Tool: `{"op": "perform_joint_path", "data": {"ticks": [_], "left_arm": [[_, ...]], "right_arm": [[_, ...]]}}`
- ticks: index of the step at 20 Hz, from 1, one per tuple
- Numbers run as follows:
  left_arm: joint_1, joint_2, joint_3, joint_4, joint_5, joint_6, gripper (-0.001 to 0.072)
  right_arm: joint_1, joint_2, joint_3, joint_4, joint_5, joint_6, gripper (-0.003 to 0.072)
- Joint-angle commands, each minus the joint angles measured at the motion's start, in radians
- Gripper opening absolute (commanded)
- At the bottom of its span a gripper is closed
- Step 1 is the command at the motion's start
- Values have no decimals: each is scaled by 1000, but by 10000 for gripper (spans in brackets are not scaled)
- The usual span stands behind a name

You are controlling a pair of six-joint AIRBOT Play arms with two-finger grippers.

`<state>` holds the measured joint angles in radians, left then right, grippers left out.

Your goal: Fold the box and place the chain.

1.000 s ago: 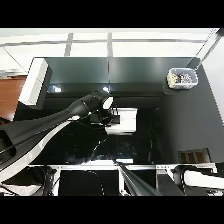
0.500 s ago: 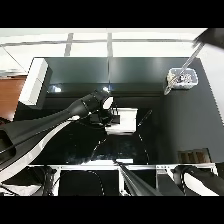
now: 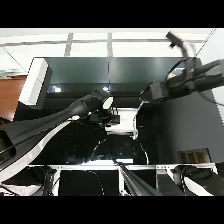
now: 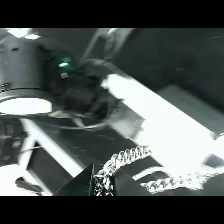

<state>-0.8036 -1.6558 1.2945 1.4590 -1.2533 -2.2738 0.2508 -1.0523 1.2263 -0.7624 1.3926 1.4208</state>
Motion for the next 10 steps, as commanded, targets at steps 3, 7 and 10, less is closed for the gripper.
{"op": "perform_joint_path", "data": {"ticks": [3,7,10], "left_arm": [[0,-1,1,-1,0,0,32],[0,-1,1,0,-2,0,33],[0,-1,1,0,-4,0,33]], "right_arm": [[63,-5,-155,84,-121,-34,15],[8,-12,-156,83,-78,-47,15],[-114,-6,-129,85,66,-50,15]]}}
